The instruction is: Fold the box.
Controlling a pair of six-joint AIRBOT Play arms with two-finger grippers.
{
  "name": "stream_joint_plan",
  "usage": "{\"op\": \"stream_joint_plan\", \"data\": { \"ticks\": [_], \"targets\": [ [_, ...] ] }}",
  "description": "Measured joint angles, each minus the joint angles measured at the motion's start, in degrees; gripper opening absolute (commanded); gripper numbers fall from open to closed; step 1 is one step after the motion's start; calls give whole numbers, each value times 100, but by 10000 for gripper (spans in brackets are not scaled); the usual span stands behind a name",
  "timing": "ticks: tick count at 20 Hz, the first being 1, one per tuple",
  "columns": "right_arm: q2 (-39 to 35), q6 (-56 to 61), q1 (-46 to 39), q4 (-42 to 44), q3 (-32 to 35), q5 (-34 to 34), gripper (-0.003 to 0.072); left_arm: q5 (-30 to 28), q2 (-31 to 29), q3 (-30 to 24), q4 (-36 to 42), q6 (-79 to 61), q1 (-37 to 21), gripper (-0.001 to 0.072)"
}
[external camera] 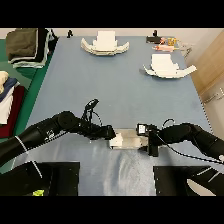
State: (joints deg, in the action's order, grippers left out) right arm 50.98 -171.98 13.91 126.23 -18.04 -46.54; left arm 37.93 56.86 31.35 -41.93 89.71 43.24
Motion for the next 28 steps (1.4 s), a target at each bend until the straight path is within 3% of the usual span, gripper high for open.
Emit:
{"op": "stream_joint_plan", "data": {
  "ticks": [11,23,24,26,27,28],
  "targets": [
    [0,0,0,0,0,0,506,533,1045,1139,-2852,3414,1303,629],
    [0,2,0,0,0,0,506,1602,2087,2232,-4572,5442,2162,592],
    [0,2,0,0,0,0,506,1731,2197,2347,-4669,5480,2229,532],
    [0,2,0,0,0,0,506,1899,2350,2509,-4795,5523,2304,530],
    [0,2,0,0,0,0,507,1976,2398,2557,-4830,5541,2332,459],
    [0,2,0,0,0,0,506,2017,2435,2594,-4865,5554,2345,61]
  ]
}}
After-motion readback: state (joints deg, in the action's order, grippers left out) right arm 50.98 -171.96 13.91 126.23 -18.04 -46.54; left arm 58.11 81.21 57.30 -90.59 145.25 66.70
